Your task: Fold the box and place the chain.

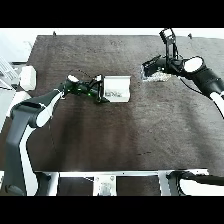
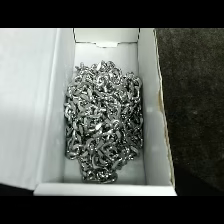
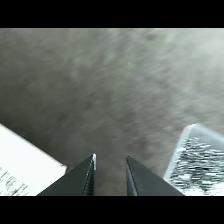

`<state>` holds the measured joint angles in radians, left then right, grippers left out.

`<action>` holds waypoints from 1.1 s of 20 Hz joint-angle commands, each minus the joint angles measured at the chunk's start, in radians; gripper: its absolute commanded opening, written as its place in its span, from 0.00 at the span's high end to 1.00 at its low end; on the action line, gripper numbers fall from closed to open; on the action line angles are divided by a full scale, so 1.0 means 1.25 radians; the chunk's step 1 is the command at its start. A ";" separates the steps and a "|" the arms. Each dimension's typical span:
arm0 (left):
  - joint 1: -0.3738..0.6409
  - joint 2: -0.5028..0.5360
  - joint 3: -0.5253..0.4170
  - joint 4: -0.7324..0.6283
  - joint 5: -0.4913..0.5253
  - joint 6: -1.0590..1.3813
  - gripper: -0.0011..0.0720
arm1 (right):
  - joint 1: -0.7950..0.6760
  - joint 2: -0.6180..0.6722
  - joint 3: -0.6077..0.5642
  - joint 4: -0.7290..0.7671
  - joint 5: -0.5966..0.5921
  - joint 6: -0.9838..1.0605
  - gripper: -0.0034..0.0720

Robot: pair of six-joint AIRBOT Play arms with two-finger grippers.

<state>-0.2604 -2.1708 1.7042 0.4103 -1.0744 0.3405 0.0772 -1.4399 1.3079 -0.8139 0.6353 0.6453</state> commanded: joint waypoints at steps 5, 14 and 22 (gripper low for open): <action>-0.001 0.001 0.000 0.000 0.000 0.000 0.35 | -0.046 -0.196 0.127 0.248 0.225 -0.269 0.67; -0.001 0.001 0.000 0.000 0.001 0.000 0.35 | -0.008 -0.343 0.294 0.246 0.302 -0.275 0.69; -0.001 0.001 0.000 0.001 0.000 0.000 0.35 | 0.030 -0.347 0.294 0.172 0.423 -0.274 0.69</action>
<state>-0.2604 -2.1708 1.7042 0.4107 -1.0744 0.3405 0.0978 -1.8706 1.6722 -0.5579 1.0863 0.3031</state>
